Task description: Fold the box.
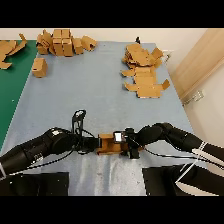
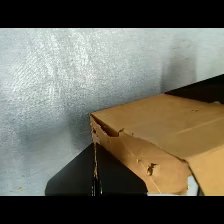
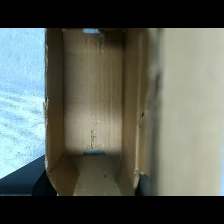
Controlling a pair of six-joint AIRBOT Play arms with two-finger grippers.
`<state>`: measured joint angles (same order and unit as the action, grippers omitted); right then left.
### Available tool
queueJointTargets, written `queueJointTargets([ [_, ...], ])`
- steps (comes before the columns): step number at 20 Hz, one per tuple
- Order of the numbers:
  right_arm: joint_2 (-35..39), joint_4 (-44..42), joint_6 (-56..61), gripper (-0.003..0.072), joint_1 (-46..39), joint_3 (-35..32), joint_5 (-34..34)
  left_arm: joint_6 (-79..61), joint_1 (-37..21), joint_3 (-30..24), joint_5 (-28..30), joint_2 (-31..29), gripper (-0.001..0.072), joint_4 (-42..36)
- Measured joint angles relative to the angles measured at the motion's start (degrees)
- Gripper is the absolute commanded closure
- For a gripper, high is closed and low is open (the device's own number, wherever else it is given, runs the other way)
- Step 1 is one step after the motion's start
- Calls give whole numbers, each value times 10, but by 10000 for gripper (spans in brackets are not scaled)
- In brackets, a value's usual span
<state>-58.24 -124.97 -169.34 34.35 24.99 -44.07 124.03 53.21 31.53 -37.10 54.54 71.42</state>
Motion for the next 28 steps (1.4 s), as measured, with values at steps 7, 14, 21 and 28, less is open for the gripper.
queueJointTargets([
  [7, 0, 0, 0, 105, 0, 0, 0, 205, 57, 61, -34, 26, 700, 138],
  [14, 0, 0, 0, 105, 0, 0, 0, 250, 59, 76, -98, 22, 312, 148],
  [21, 0, 0, 1, 105, 0, 0, 0, 253, 57, 86, -110, 19, 311, 127],
  [28, 0, 0, 0, 105, 0, 0, 0, 240, 47, 100, -143, 19, 311, 108],
])
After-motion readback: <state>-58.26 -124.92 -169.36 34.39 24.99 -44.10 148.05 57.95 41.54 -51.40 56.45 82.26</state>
